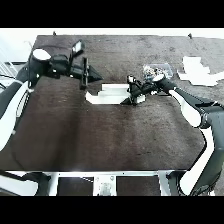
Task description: Fold the box and place the chain.
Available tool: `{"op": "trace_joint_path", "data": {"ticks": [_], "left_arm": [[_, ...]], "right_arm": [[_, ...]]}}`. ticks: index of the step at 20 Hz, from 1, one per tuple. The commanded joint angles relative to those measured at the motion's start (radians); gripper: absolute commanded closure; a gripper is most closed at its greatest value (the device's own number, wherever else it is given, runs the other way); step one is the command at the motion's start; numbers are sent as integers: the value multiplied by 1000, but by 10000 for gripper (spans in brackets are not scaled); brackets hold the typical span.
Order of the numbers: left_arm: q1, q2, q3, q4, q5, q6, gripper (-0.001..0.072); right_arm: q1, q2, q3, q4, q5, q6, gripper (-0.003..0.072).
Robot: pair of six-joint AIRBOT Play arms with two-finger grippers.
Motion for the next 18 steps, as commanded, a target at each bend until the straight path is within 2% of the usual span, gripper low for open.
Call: {"op": "trace_joint_path", "data": {"ticks": [1,5,7,9,18], "left_arm": [[-72,116,-239,13,206,110,697],[-128,98,-344,13,235,108,695],[-128,63,-341,6,241,105,696],[-128,23,-327,-2,305,110,697],[-95,-199,16,20,362,69,697]], "right_arm": [[1,-1,0,0,0,0,151],[1,-1,0,0,0,0,151],[1,-1,0,0,0,0,151],[1,-1,0,0,0,0,151],[1,-1,0,0,0,0,151]]}}
